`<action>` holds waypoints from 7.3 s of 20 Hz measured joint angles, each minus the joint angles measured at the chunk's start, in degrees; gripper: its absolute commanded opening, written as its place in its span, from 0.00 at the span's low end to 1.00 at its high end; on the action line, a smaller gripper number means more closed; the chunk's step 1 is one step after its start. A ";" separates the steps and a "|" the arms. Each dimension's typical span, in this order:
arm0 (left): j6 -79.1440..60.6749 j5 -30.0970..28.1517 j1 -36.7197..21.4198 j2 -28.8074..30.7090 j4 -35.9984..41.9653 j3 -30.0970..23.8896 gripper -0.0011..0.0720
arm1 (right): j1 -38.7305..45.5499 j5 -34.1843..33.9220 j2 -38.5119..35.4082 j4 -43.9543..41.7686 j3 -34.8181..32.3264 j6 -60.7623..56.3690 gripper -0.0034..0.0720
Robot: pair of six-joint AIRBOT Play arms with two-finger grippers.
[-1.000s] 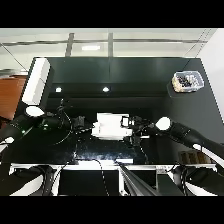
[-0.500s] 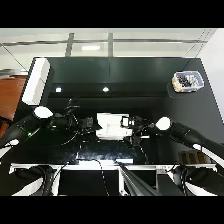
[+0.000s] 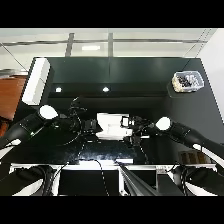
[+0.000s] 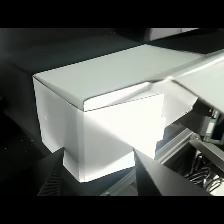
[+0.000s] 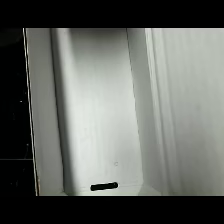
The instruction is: Fold the box and place the chain.
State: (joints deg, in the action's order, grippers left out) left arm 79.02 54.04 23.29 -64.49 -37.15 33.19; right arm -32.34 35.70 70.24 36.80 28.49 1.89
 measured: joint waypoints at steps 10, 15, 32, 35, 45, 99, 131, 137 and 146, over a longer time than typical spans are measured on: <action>6.88 -5.20 4.15 -0.02 -5.09 0.74 0.68 | 0.00 0.00 0.00 0.00 0.00 -0.02 0.60; 14.29 -7.30 7.32 -0.02 -11.54 0.96 0.68 | 0.00 0.00 0.00 0.00 0.00 -0.02 0.60; 43.23 -5.18 18.47 -5.09 -34.95 10.97 0.67 | 0.00 0.02 0.00 0.11 0.00 -0.02 0.29; 45.35 -4.46 19.21 -6.19 -36.41 11.76 0.67 | 0.00 0.02 0.00 0.24 0.00 -0.02 0.29; 49.70 -0.87 19.71 -6.99 -39.80 12.50 0.55 | 0.00 0.04 0.00 0.31 0.00 0.00 0.29; 57.75 5.92 24.63 -16.28 -47.58 20.96 0.48 | 0.00 0.04 0.00 0.31 0.00 -0.04 0.29; 55.69 5.57 24.61 -16.06 -46.93 20.96 0.05 | 3.65 5.86 -5.64 3.54 0.94 -2.10 0.94; 55.01 8.15 24.50 -15.45 -50.16 20.96 0.05 | 6.49 9.81 -7.74 7.06 0.98 -1.90 0.94; 54.86 8.11 24.50 -15.39 -51.32 20.96 0.05 | 0.50 5.01 -6.16 7.85 0.98 -0.42 0.44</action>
State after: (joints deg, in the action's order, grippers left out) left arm 133.88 62.15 47.79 -79.88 -88.47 54.15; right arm -31.83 40.71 64.07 44.64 29.47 1.48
